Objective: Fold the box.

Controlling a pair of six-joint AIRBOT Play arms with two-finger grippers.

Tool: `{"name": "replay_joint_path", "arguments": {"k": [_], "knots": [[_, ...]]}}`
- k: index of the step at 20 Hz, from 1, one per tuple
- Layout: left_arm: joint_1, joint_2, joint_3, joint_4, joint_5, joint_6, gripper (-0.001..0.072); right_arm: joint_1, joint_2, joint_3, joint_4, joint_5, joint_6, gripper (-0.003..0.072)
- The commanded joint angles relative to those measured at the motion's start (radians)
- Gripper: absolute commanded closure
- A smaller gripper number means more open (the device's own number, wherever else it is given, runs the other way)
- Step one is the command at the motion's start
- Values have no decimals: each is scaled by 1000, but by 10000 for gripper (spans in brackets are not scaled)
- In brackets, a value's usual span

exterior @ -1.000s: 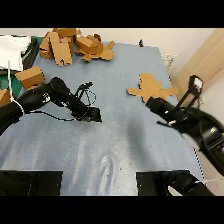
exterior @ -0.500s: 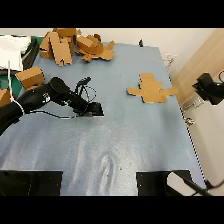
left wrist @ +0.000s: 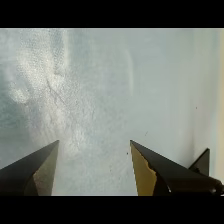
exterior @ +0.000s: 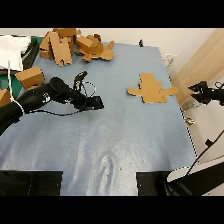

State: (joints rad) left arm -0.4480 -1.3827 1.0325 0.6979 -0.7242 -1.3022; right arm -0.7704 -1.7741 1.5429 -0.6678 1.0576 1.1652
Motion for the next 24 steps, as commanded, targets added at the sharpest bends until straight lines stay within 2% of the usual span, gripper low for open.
{"name": "replay_joint_path", "arguments": {"k": [1, 5, 6, 7, 12, 14, 15, 16, 17, 19, 21, 23, 24], "knots": [[1, 0, 1, -3, 50, -26, 13, 15, -170, 142, 47, 71, -86, 168], [0, 0, 1, -3, 72, -49, 13, 72, -296, 265, 55, 179, -115, 179], [1, 0, 1, -3, 72, -59, 13, 89, -319, 283, 55, 182, -120, 247], [1, 0, 1, -3, 72, -59, 13, 104, -338, 302, 56, 182, -129, 273], [0, 0, 1, -8, 69, -60, 13, 146, -371, 378, 57, 184, -143, 279], [0, 0, 1, -7, 71, -60, 13, 146, -371, 395, 58, 195, -145, 457], [0, 0, 1, -7, 70, -60, 13, 146, -371, 397, 59, 195, -145, 469], [0, 0, 1, -8, 69, -60, 13, 149, -371, 397, 59, 197, -145, 631], [0, 0, 1, -11, 61, -77, 14, 154, -371, 397, 60, 217, -149, 683], [1, 0, 1, -10, 62, -101, 14, 177, -371, 394, 113, 317, -209, 685], [13, 0, 1, -11, 50, -103, 14, 221, -368, 365, 266, 435, -253, 687], [56, 0, 1, -11, -13, -105, 14, 275, -341, 299, 385, 462, -292, 687], [88, 2, 1, -11, -61, -105, 14, 304, -316, 257, 396, 457, -314, 687]]}}
